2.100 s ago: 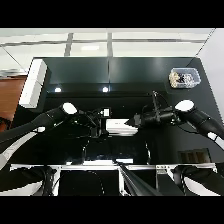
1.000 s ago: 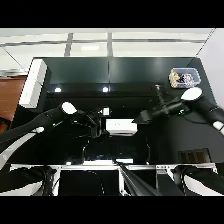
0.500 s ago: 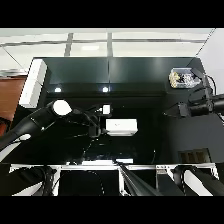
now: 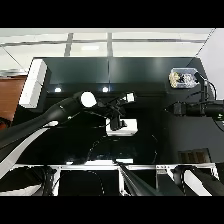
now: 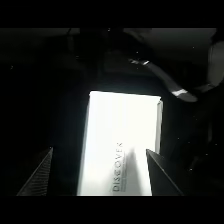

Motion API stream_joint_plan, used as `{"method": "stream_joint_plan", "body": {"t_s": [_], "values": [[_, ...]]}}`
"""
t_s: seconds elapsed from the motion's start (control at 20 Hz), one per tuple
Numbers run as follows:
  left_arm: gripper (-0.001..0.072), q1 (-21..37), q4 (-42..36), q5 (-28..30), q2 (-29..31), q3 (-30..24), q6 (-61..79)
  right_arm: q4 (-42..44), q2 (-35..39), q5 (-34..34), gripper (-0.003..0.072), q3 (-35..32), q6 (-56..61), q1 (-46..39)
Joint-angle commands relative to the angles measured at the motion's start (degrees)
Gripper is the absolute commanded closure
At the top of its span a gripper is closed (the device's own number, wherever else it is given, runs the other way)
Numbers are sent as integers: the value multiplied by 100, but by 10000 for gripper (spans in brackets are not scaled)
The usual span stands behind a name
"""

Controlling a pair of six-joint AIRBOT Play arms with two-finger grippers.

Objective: Fold the box and place the chain.

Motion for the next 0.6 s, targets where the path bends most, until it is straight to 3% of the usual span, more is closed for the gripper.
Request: {"method": "stream_joint_plan", "body": {"t_s": [0.0, 0.55], "values": [[1, -44, 20, -229, -234, 214, -286, -9, 4, -181, 667, -37, 2, -2], [2, -144, 363, -398, -247, 214, -374, -11, 4, -192, 667, -37, 2, -2]]}}
